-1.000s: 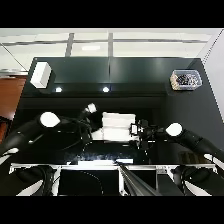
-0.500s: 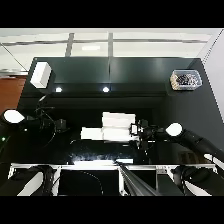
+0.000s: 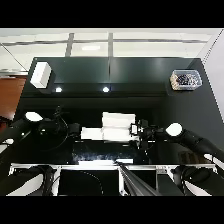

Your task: Fold the box and place the chain.

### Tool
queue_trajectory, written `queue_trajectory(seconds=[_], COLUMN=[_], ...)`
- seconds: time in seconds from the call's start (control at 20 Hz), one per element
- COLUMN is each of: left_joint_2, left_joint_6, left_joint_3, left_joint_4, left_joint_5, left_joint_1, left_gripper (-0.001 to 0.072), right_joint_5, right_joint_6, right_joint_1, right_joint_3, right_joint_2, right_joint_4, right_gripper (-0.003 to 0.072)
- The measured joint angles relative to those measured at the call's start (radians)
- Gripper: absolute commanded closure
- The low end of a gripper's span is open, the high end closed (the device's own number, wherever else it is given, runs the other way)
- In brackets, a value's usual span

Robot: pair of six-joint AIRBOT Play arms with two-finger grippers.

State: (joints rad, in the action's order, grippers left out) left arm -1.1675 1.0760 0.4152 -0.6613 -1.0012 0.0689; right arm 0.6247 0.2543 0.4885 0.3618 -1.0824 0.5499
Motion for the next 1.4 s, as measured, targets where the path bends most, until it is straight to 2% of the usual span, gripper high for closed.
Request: queue_trajectory(seconds=[0.3,0.4,0.45,0.5,0.55,0.85,1.05,1.2,1.4], left_joint_2=[-0.014,-0.016,-0.016,-0.015,-0.015,-0.009,0.015,0.027,0.033], left_joint_6=[-0.039,-0.049,-0.049,-0.053,-0.055,-0.074,-0.032,0.024,0.119], left_joint_3=[0.000,0.000,0.004,0.008,0.016,0.087,0.117,0.125,0.129], left_joint_4=[0.049,0.069,0.080,0.090,0.098,0.086,0.084,0.056,0.027], left_joint_5=[0.055,0.065,0.055,0.039,0.020,-0.100,-0.122,-0.074,0.066], left_joint_1=[0.100,0.113,0.117,0.120,0.122,0.127,0.137,0.197,0.326], left_gripper=[0.0663,0.0388,0.0193,0.0046,0.0009,0.0009,0.0010,0.0010,0.0011], right_joint_5=[0.000,0.000,0.000,0.000,0.000,0.000,0.000,0.000,0.000], right_joint_6=[0.000,0.000,0.000,0.000,0.000,0.000,0.000,0.000,0.000], right_joint_1=[0.000,0.000,0.000,0.000,0.000,0.000,0.000,0.000,0.000], right_joint_3=[0.000,0.000,0.000,0.000,0.000,0.000,0.000,0.000,0.000], right_joint_2=[0.000,0.000,0.000,0.000,0.000,0.000,0.000,0.000,0.000], right_joint_4=[0.000,0.000,0.000,0.000,0.000,0.000,0.000,0.000,0.000], right_gripper=[0.0161,0.0162,0.0162,0.0162,0.0161,0.0161,0.0161,0.0162,0.0161])
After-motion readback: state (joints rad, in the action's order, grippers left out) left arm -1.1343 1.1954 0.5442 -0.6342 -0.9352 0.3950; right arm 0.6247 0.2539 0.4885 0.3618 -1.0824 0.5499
